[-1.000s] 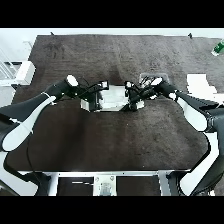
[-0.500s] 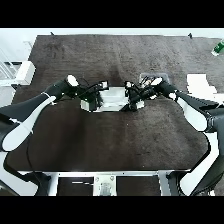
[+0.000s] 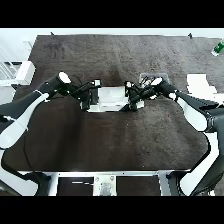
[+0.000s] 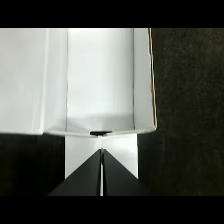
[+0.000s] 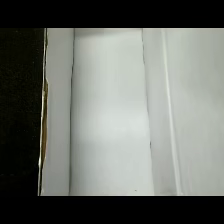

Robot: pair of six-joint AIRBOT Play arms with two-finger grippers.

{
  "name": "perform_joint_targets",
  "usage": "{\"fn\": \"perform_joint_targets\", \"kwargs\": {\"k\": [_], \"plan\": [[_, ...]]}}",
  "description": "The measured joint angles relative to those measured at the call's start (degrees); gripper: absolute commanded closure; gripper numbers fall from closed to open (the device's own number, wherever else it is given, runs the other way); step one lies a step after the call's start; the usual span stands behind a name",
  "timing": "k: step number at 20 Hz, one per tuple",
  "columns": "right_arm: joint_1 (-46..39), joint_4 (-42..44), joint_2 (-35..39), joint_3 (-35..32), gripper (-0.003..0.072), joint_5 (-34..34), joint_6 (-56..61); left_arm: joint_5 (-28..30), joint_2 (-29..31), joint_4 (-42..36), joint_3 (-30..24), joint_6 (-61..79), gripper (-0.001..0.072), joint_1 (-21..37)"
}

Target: Fold the box and place the chain.

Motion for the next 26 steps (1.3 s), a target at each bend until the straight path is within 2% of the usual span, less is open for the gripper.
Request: {"fn": "perform_joint_targets", "kwargs": {"k": [6, 11, 17, 21, 26], "plan": [[0.0, 0.0, 0.0, 0.0, 0.0147, 0.0, 0.0, -2.9, 2.7, -0.4, 0.5, -3.2, 0.0692, 1.7], [0.0, 0.0, 0.0, 0.0, 0.0147, 0.0, 0.0, -3.1, 10.3, -0.7, -0.6, -19.3, 0.0693, 2.8], [0.0, 0.0, 0.0, 0.0, 0.0147, 0.0, 0.0, 1.4, 21.6, 1.0, -8.7, -48.2, 0.0692, 7.1], [0.0, 0.0, 0.0, 0.0, 0.0147, 0.0, 0.0, 4.4, 24.1, 1.9, -14.1, -60.5, 0.0692, 10.6], [0.0, 0.0, 0.0, 0.0, 0.0147, 0.0, 0.0, 6.2, 24.7, 2.1, -18.6, -66.0, 0.0691, 14.1]]}}
